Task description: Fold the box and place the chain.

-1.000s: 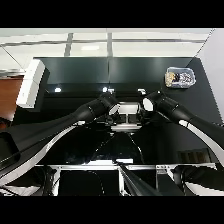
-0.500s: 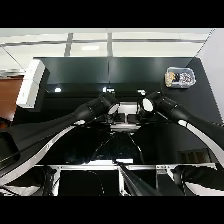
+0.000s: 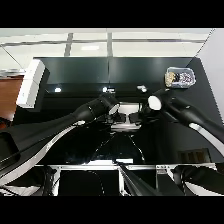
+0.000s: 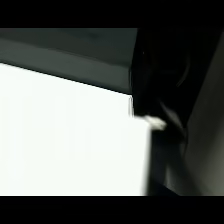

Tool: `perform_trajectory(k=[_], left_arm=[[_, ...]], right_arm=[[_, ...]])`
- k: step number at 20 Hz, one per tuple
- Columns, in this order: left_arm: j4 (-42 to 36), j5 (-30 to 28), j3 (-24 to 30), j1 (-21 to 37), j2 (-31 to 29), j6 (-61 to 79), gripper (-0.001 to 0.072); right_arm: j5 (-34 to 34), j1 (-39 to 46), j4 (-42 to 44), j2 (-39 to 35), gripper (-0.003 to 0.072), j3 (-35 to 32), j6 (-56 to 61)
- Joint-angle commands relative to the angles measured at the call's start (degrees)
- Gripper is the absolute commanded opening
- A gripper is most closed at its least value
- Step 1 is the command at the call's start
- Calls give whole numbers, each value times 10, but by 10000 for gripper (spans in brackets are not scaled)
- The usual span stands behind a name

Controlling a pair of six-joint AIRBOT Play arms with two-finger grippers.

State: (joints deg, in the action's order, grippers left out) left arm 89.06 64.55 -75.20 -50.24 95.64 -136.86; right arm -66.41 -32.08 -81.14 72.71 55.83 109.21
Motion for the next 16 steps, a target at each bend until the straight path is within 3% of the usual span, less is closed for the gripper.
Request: perform_trajectory(k=[1,4,6,7,8,9,11,13,16], left_arm=[[0,0,-1,0,0,1,27],[1,4,-1,0,0,1,27],[0,4,-1,0,0,1,27],[1,4,-1,0,0,1,27],[0,4,-1,0,0,1,27],[0,4,-1,0,0,1,27],[0,4,-1,0,0,1,27],[1,4,-1,0,0,1,27],[1,4,-1,0,0,1,27]], right_arm=[[-32,24,-53,-89,378,7,-48],[-9,65,-240,-150,377,7,-49],[61,113,-347,-146,378,2,-49],[121,151,-348,-137,379,-2,-49],[179,196,-325,-121,481,-3,-48],[223,243,-276,-96,720,-3,-47],[294,314,-145,-28,720,7,-93],[250,347,-95,74,720,97,-112],[43,385,-114,255,720,371,18]])
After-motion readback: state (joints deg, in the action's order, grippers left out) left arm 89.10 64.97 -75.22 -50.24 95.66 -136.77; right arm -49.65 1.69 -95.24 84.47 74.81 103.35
